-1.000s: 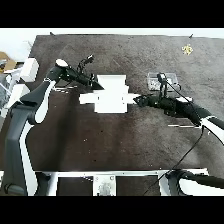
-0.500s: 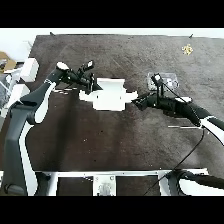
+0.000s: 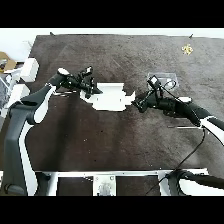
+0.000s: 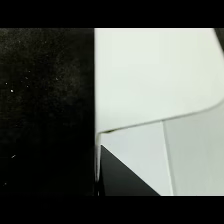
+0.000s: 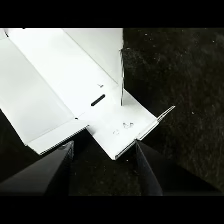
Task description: Fold the box and place the chain.
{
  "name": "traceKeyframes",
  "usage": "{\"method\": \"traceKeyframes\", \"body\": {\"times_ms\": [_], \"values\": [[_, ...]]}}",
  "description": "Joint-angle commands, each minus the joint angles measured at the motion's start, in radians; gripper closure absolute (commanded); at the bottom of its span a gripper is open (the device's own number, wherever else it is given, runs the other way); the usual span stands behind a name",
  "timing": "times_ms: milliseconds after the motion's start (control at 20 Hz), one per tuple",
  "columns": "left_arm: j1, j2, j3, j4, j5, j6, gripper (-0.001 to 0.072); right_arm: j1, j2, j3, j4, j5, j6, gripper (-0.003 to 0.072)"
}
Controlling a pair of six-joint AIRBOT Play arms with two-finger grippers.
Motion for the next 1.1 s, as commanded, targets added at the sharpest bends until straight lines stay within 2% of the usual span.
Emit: {"method": "traceKeyframes", "body": {"times_ms": [0,150,250,300,350,500,650,700,800,900,1050], "values": [[-0.001,-0.002,-0.010,0.011,0.000,0.007,0.0698,0.001,0.000,0.001,0.000,0.038,-0.101,0.0248],[-0.001,-0.002,-0.010,0.008,-0.005,0.007,0.0698,0.001,0.000,0.001,0.000,0.103,-0.191,0.0246],[-0.001,-0.002,-0.010,0.008,-0.004,0.007,0.0698,0.001,0.000,0.005,0.000,0.125,-0.243,0.0159],[-0.001,-0.002,-0.010,0.008,-0.004,0.007,0.0698,0.002,0.000,0.014,0.000,0.144,-0.250,0.0155],[-0.001,-0.002,-0.010,0.008,-0.004,0.007,0.0698,0.002,0.000,0.028,-0.001,0.162,-0.249,0.0057],[-0.001,-0.002,-0.010,0.008,-0.004,0.007,0.0698,0.026,-0.039,0.080,-0.084,0.169,-0.248,0.0057],[-0.001,-0.002,-0.010,0.008,-0.004,0.007,0.0698,0.073,-0.121,0.159,-0.270,0.231,-0.248,0.0055],[-0.001,-0.002,-0.010,0.008,-0.004,0.007,0.0698,0.093,-0.144,0.184,-0.318,0.239,-0.248,0.0023],[-0.001,-0.002,-0.010,0.008,-0.004,0.007,0.0698,0.126,-0.176,0.211,-0.359,0.239,-0.248,0.0016],[-0.001,-0.002,-0.010,0.008,-0.004,0.007,0.0698,0.151,-0.196,0.214,-0.369,0.220,-0.248,0.0017],[-0.001,-0.002,-0.010,0.008,-0.004,0.007,0.0698,0.187,-0.206,0.214,-0.410,0.119,-0.236,0.0018]]}}
